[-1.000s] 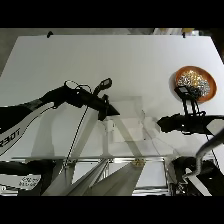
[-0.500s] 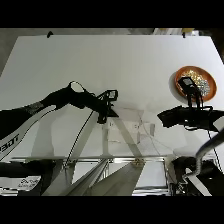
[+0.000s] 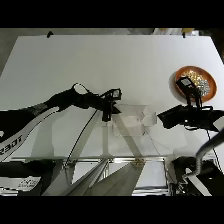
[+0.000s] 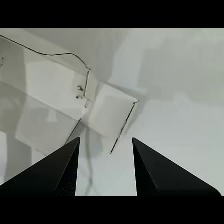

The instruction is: Fold the box and place the chain.

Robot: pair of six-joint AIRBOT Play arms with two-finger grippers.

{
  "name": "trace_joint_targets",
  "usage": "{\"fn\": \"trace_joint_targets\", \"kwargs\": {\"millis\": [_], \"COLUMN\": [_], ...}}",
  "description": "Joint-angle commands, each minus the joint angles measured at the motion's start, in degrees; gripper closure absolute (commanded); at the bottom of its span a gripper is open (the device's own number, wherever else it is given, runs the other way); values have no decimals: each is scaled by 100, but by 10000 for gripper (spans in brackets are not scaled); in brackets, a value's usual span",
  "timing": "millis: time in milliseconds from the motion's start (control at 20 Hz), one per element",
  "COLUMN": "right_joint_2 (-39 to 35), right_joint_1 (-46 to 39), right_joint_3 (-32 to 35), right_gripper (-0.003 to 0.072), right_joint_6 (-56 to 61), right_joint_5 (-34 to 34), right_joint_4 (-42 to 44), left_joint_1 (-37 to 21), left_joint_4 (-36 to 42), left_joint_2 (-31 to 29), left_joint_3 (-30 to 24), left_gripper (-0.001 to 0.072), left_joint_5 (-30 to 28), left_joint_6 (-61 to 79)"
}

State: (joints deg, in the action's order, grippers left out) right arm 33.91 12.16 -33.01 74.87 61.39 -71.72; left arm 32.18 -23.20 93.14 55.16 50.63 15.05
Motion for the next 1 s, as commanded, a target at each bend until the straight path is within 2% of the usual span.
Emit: {"fn": "trace_joint_targets", "kwargs": {"millis": [0,500,950], "right_joint_2": [2,2,2], "right_joint_1": [4,4,4], "right_joint_3": [-7,-7,-7], "right_gripper": [320,328,328], "right_joint_6": [-496,-1244,-1244], "right_joint_5": [105,164,166], "right_joint_4": [2,17,15], "left_joint_1": [76,90,293], "left_joint_4": [-22,197,170], "left_joint_2": [31,31,37], "left_joint_3": [-4,-4,-4], "left_gripper": [705,703,703], "left_joint_5": [-157,-24,-310], "left_joint_6": [0,-4,-2]}}
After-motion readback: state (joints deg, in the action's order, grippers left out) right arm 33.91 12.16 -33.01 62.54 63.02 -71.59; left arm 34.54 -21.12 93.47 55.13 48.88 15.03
